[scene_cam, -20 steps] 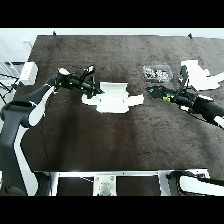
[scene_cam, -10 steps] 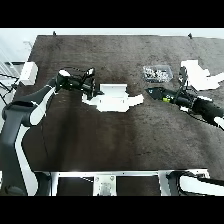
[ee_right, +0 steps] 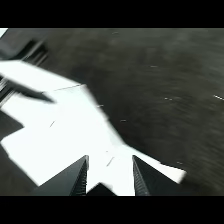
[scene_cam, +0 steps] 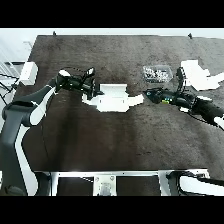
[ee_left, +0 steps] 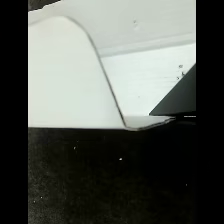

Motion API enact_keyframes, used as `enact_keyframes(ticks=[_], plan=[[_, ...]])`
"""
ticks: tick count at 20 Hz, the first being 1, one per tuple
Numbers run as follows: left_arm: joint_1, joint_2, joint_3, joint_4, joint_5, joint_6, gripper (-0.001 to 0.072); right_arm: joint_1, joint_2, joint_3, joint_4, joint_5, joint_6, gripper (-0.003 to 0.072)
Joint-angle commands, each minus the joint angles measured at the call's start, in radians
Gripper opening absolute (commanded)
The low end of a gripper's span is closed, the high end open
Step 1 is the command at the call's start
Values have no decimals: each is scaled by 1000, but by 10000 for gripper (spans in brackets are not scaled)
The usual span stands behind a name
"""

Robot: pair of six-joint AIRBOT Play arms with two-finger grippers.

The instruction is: Fold the box and place the chain.

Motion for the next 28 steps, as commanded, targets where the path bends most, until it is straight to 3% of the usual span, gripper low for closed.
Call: enact_keyframes(ticks=[1, 3, 5, 7, 11, 19, 28], plan=[[0, 0, 0, 1, 2, -24, 18, 41, 4, 0, -57, 83, -165, 395], [0, 0, 0, 1, 3, -24, 18, 93, 7, 0, -138, 74, -223, 464], [0, 0, 0, 0, 2, -24, 18, 155, 7, 0, -236, -30, -277, 569], [0, 0, 0, 0, 2, -24, 18, 222, 7, 0, -318, -146, -277, 569], [0, 0, 0, 0, 3, -24, 18, 350, 7, 0, -465, -256, -276, 569], [0, 0, 0, -1, 2, -24, 18, 441, -8, 2, -482, -413, -277, 569], [0, 0, 0, -3, 2, -24, 18, 462, -50, 2, -478, -499, -276, 569]])
